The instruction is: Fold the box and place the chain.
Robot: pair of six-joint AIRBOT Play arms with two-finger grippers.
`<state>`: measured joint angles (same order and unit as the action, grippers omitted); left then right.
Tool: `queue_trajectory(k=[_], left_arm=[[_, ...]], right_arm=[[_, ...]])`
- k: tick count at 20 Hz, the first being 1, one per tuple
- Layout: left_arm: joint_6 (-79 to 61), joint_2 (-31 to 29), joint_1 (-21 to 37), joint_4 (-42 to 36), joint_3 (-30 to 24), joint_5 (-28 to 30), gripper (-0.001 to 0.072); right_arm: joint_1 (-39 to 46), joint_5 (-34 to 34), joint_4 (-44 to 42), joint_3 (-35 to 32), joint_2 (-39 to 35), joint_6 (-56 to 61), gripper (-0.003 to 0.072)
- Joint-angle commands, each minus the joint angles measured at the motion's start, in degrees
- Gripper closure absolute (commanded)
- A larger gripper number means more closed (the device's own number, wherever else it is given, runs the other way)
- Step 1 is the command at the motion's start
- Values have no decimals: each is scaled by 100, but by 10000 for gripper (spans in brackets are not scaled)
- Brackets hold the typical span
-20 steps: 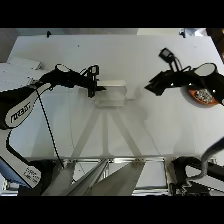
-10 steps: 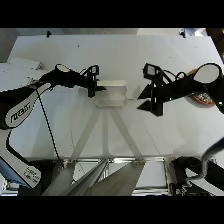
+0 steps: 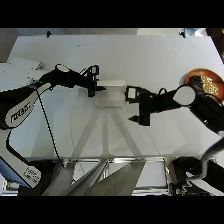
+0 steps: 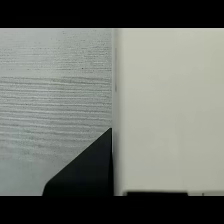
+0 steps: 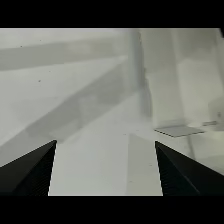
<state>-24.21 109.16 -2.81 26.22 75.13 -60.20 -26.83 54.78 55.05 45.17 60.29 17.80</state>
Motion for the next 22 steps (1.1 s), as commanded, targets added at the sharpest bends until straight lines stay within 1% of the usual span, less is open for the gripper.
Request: queue_trajectory(k=[1, 3, 4, 6, 7, 10, 12, 15, 18, 19, 22], left_arm=[[0, -2, -4, 0, -2, 0, 700], [0, -2, -4, 0, -2, 0, 700], [0, -2, -4, 0, -2, 0, 700], [0, -2, -4, 0, -2, 2, 700], [0, -2, -4, 0, -2, 0, 700], [0, -2, -4, 0, -2, 0, 700], [0, -2, -4, 0, -2, 0, 700], [0, -2, -4, 0, -2, 2, 700], [0, -2, -4, 0, -2, 2, 700], [0, -2, -4, 0, -2, 0, 700], [0, -2, -4, 0, -2, 0, 700]], right_arm=[[-85, -260, -85, -551, -170, 11, 6], [153, -396, -109, -756, -302, 20, -10], [306, -411, -105, -804, -304, -24, -6], [673, -549, -212, -938, -302, -442, -6], [833, -680, -516, -1049, -302, -911, -6], [1067, -1222, -2039, -1401, -212, -2531, -6], [1064, -1497, -2616, -1412, 101, -3171, -6], [1067, -1574, -3121, -1412, 741, -4382, -6], [1067, -1895, -3528, -1412, 1196, -5154, -6], [1067, -1958, -3884, -1412, 1314, -5501, -6], [1064, -1996, -5390, -1410, 1659, -6763, -6]])
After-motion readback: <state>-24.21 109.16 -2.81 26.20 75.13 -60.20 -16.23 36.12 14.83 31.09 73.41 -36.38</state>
